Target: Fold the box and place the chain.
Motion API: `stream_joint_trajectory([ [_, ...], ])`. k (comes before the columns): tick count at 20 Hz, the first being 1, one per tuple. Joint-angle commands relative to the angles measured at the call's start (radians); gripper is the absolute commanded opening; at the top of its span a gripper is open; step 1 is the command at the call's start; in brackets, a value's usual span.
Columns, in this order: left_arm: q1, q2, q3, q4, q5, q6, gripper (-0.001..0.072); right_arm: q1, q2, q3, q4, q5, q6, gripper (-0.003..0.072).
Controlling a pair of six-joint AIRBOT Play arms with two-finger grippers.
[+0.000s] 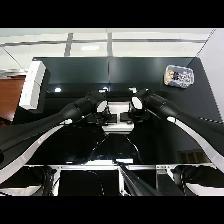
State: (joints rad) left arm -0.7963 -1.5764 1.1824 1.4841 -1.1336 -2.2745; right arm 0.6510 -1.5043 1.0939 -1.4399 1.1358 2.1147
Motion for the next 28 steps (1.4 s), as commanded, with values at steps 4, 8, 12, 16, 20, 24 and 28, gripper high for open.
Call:
stream_joint_trajectory([
  [4, 0.001, 0.0, 0.0, -0.001, 0.0, 0.0, 0.0028, 0.002, -0.011, 0.002, 0.022, 0.0, 0.008, 0.0012],
  [8, 0.0, 0.0, 0.0, -0.002, 0.0, 0.0, 0.0029, 0.0, -0.011, 0.002, 0.034, -0.004, 0.009, 0.0146],
  [12, 0.0, 0.0, 0.0, -0.002, 0.0, 0.0, 0.0029, 0.001, -0.011, 0.002, 0.036, -0.004, 0.005, 0.0013],
  [16, 0.0, 0.0, 0.0, -0.001, 0.0, 0.0, 0.0029, 0.0, -0.001, 0.002, 0.036, -0.01, 0.002, 0.0023],
  [20, 0.001, 0.0, 0.0, -0.002, 0.0, 0.0, 0.0028, -0.014, 0.08, 0.003, 0.035, 0.009, -0.035, 0.0266],
  [24, 0.001, 0.0, 0.0, -0.001, 0.0, 0.0, 0.0028, -0.045, 0.274, 0.003, -0.032, 0.079, -0.122, 0.0265],
  [28, 0.001, 0.0, 0.0, -0.001, 0.0, 0.0, 0.0028, -0.13, 0.409, 0.002, -0.579, 0.044, -0.122, 0.0265],
])
